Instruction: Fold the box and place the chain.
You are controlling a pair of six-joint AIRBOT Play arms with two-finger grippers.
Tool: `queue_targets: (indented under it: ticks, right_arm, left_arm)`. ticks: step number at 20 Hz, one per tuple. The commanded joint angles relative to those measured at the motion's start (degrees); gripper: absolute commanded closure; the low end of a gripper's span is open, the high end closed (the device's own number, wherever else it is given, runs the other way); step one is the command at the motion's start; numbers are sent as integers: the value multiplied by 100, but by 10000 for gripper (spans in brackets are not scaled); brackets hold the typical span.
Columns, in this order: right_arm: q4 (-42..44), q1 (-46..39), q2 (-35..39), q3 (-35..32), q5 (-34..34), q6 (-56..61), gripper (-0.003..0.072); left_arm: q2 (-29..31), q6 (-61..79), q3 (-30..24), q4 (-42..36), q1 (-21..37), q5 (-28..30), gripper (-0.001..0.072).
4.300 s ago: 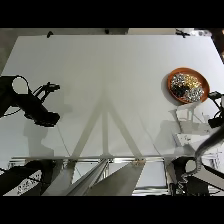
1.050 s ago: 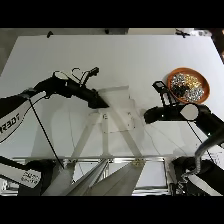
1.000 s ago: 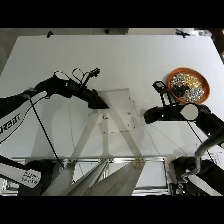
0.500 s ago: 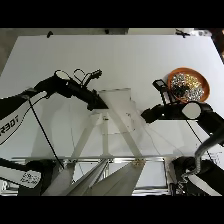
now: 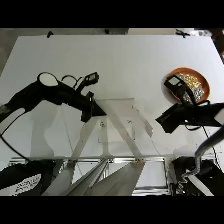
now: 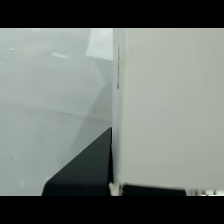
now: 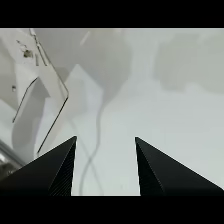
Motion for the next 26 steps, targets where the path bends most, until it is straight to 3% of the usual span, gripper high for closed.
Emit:
queue_targets:
  ticks: [1,7,12,18,22,26]
  right_arm:
    - [-74,0,684,66,369,256,289]
    - [-24,0,785,63,254,424,289]
    - [-24,0,785,59,254,424,289]
    - [-26,0,763,-76,-87,422,288]
    - [-26,0,570,-378,-260,417,287]
    - [-26,0,402,-505,-450,398,287]
  left_arm:
    - [293,535,-813,-37,-341,1029,708]
    - [-518,2065,-863,-907,-903,2028,707]
    - [-603,2667,-863,-1187,-916,2531,706]
    - [-651,2520,-820,-1102,-914,2538,708]
    - [-813,1589,-374,-160,-901,2371,709]
    - [-1043,1569,-131,-22,-903,2232,709]
